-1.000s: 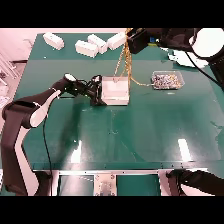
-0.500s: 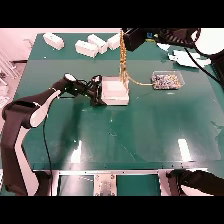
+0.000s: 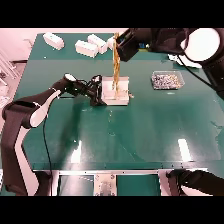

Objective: Fold the box and place the chain.

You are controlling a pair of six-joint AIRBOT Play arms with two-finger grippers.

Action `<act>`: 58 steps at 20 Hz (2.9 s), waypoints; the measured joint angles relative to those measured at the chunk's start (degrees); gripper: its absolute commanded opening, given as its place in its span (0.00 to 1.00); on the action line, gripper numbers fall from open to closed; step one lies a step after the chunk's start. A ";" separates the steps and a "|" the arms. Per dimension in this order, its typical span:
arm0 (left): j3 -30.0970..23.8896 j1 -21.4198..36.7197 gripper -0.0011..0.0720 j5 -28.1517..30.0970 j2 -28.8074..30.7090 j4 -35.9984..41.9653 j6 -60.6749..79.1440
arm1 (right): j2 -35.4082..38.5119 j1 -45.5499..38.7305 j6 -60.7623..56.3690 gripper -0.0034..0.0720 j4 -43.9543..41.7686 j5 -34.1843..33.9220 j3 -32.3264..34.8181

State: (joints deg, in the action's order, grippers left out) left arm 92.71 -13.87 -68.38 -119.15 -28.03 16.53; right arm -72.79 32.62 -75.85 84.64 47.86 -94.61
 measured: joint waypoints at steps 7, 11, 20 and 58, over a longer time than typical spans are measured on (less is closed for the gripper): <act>0.00 0.00 0.58 -0.02 0.00 0.00 0.00 | -1.66 -0.83 -1.33 0.05 -0.02 -1.25 8.90; 0.00 0.00 0.58 -0.11 0.00 0.00 0.00 | -4.57 -2.03 -1.57 0.74 -0.04 -2.71 13.97; 0.00 0.00 0.58 -0.22 0.00 0.00 -0.02 | -5.14 -12.00 -0.92 0.70 1.09 1.44 17.84; 0.00 0.00 0.58 0.02 0.00 0.00 0.00 | -27.71 -28.30 92.41 0.53 -51.93 3.82 25.62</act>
State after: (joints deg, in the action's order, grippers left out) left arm 92.71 -13.87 -68.36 -119.15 -28.03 16.53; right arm -100.51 4.32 16.56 32.71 51.68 -68.99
